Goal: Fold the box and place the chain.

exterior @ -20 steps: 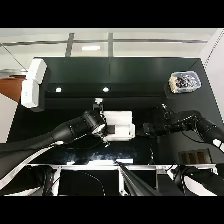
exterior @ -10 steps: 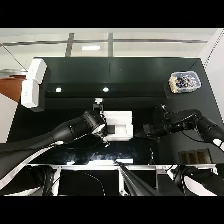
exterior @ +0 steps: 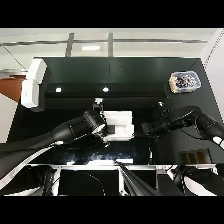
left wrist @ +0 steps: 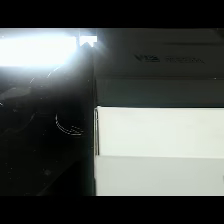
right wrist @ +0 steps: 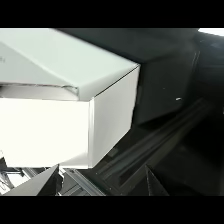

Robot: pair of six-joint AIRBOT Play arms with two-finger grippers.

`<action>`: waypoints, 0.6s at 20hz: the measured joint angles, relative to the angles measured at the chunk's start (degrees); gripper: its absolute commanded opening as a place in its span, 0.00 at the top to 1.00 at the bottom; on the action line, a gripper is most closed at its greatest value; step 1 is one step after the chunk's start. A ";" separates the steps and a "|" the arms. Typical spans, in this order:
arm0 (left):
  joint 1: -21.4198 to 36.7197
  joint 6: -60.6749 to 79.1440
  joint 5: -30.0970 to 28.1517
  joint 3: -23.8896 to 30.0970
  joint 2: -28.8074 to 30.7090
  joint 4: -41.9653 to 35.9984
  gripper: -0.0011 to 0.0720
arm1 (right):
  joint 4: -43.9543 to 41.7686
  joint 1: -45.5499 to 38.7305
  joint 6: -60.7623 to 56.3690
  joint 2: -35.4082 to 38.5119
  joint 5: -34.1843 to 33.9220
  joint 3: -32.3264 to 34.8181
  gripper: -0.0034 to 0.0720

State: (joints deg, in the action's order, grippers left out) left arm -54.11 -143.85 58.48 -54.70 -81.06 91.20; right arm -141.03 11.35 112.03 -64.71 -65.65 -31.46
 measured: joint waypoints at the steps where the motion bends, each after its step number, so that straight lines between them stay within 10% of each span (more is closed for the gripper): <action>1: 0.00 0.02 -0.02 0.00 0.00 0.00 0.94 | 0.37 1.44 -0.96 0.00 1.14 -0.42 0.17; 4: 0.00 0.02 -0.09 0.02 0.00 0.00 0.94 | 2.67 5.97 -4.59 0.00 5.97 -1.99 0.32; 12: 0.00 0.02 -0.37 0.02 0.00 0.02 0.94 | 12.48 16.61 -16.55 0.00 14.03 -5.20 0.33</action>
State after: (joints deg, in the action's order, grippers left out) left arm -54.11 -143.83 58.11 -54.68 -81.06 91.22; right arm -128.55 27.97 95.48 -64.71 -51.62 -36.67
